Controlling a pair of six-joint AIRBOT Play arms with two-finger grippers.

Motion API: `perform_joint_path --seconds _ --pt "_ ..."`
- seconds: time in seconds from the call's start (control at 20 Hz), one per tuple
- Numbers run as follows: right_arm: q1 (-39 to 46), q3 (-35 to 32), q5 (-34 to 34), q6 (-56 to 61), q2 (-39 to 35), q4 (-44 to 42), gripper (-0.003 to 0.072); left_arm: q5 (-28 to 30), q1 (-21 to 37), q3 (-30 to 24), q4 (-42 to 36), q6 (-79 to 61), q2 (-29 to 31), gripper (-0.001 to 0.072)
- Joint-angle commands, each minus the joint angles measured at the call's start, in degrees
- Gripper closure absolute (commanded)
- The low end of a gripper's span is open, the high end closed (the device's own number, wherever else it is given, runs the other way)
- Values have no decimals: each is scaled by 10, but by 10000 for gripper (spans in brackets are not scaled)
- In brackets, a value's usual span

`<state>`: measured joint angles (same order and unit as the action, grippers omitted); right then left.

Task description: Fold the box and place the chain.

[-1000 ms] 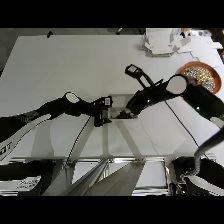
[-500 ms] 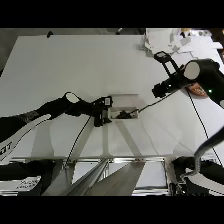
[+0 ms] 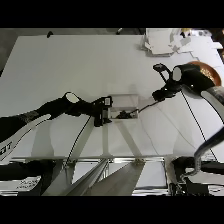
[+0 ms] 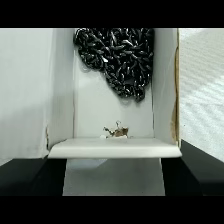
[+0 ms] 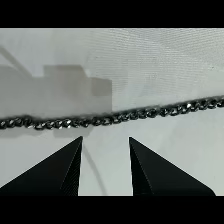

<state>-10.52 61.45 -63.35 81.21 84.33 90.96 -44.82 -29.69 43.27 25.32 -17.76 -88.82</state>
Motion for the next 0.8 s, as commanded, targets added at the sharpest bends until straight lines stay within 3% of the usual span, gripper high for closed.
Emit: perform_joint_path --seconds 0.0,0.4,0.45,0.55,0.65,0.75 --pt "0 0 17 14 14 6 349 0 0 0 0 0 0 437" --pt "-16 0 3 30 50 3 414 0 0 0 0 0 0 437" --pt "-21 0 2 30 50 3 496 0 0 0 0 0 0 437" --pt "-25 0 -4 30 49 3 544 0 0 0 0 0 0 437" --pt "-25 0 -27 27 45 3 660 0 0 0 0 0 0 437" --pt "-25 0 -53 18 31 4 675 0 0 0 0 0 0 437"
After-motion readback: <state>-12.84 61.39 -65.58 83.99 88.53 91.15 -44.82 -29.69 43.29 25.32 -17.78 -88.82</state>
